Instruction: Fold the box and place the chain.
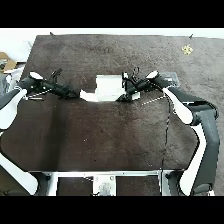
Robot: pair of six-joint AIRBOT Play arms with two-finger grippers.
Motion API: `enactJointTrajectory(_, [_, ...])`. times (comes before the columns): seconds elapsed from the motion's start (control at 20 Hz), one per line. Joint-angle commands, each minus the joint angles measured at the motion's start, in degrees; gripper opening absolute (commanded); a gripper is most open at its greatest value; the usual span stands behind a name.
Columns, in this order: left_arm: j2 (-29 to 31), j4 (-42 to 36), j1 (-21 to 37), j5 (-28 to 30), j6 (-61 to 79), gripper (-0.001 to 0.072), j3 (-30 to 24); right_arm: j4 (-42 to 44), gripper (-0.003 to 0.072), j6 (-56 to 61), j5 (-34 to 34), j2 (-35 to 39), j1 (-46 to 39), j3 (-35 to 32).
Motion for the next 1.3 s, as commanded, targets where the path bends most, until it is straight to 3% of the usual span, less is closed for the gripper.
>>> enactJointTrajectory(0.0, [-2.25, -3.93, -0.79, 0.46, 3.17, 0.0007, -0.90, 0.00, 0.0447, 0.00, 0.02, -0.04, 0.04, 0.00])
enactJointTrajectory(0.25, [-3.61, -10.56, -4.17, 0.24, 7.78, 0.0009, -0.87, 0.00, 0.0447, 0.00, 0.02, -0.04, 0.04, 0.00])
enactJointTrajectory(0.65, [-3.56, -22.01, -4.15, -3.74, 10.73, 0.0013, -0.72, 0.00, 0.0447, 0.00, 0.02, -0.04, 0.04, 0.00])
enactJointTrajectory(0.7, [-3.56, -22.01, -4.15, -3.96, 10.73, 0.0027, -0.57, 0.00, 0.0447, 0.00, 0.02, -0.04, 0.04, 0.00])
enactJointTrajectory(0.75, [-3.56, -22.01, -4.15, -4.22, 10.69, 0.0204, -0.31, 0.00, 0.0447, 0.00, 0.02, -0.04, 0.04, 0.00])
enactJointTrajectory(0.8, [-3.54, -22.05, -4.17, -4.48, 10.62, 0.0243, -0.15, 0.00, 0.0447, 0.00, 0.02, -0.04, 0.04, 0.00])
enactJointTrajectory(1.25, [-3.21, -21.88, -5.03, -4.55, 10.10, 0.0245, 0.13, 0.00, 0.0447, 0.00, 0.02, -0.04, 0.04, 0.00])
